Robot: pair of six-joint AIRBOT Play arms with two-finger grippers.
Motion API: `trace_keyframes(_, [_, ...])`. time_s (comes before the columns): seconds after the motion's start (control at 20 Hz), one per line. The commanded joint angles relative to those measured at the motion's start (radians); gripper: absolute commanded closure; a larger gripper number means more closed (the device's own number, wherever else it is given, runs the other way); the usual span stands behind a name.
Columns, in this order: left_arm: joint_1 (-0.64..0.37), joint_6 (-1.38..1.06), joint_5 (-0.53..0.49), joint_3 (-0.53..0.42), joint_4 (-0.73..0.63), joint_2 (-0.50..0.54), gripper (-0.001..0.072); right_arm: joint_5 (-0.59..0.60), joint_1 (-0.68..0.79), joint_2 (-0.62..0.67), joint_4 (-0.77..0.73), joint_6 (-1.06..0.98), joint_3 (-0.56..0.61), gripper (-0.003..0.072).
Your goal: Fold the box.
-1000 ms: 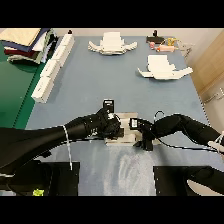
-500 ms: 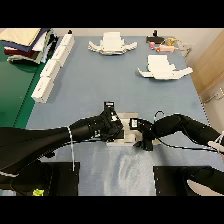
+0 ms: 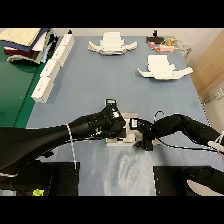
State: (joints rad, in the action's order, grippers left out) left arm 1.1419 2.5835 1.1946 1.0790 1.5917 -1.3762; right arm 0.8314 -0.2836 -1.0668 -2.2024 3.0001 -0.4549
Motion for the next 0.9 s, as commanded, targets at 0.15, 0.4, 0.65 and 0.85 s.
trace_keyframes(0.15, [-0.087,-0.137,0.242,0.056,0.002,0.129,0.0067,0.0,0.0,0.0,0.0,0.0,-0.001,0.019])
trace_keyframes(0.4, [-0.202,-0.329,0.382,0.045,-0.002,0.238,0.063,0.0,0.0,0.0,0.0,0.0,-0.001,0.019])
trace_keyframes(0.65, [-0.381,-0.687,0.346,-0.061,-0.092,0.258,0.0696,0.0,0.0,0.0,0.0,0.0,-0.001,0.0189])
trace_keyframes(0.85, [-0.532,-1.324,0.164,-0.207,-0.347,0.258,0.0696,0.0,0.0,0.0,0.0,0.0,-0.001,0.019])
